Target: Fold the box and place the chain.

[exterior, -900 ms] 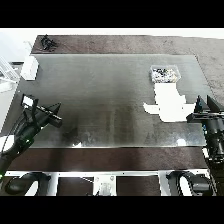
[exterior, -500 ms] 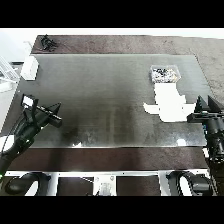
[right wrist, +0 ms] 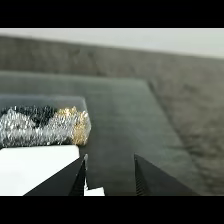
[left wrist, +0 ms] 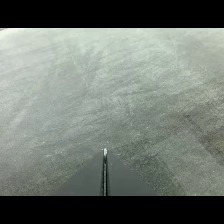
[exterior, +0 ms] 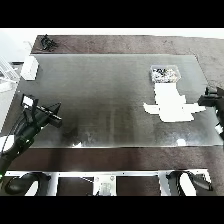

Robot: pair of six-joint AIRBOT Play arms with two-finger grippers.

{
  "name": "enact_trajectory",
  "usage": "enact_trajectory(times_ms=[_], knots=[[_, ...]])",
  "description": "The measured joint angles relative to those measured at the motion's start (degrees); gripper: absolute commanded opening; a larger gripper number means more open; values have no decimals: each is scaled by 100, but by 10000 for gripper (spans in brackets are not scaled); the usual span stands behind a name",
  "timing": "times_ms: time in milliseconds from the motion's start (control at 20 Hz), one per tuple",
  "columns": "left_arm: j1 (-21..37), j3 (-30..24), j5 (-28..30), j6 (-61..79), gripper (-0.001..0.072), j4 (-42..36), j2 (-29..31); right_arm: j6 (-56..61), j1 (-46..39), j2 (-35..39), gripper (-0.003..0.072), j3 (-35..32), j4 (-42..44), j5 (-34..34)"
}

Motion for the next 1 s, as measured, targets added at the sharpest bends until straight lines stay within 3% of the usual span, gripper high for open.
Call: enact_trajectory(times_ms=[150,250,350,600,800,1000], knots=[[0,0,0,0,21,-2,0,1628,-1250,-1567,374,1233,-1547,1731],[0,0,0,0,21,-2,0,2697,-1932,-2555,420,2288,-2765,2997],[0,0,0,0,21,-2,0,3536,-2450,-3491,420,3434,-3853,4249],[0,0,0,0,21,-2,0,4376,-2916,-5501,412,6037,-5012,6730],[0,0,0,-2,21,-2,0,4483,-2848,-6590,411,7324,-5038,7652],[0,0,0,-2,21,-2,0,4446,-2623,-7267,401,7803,-4975,7965]])
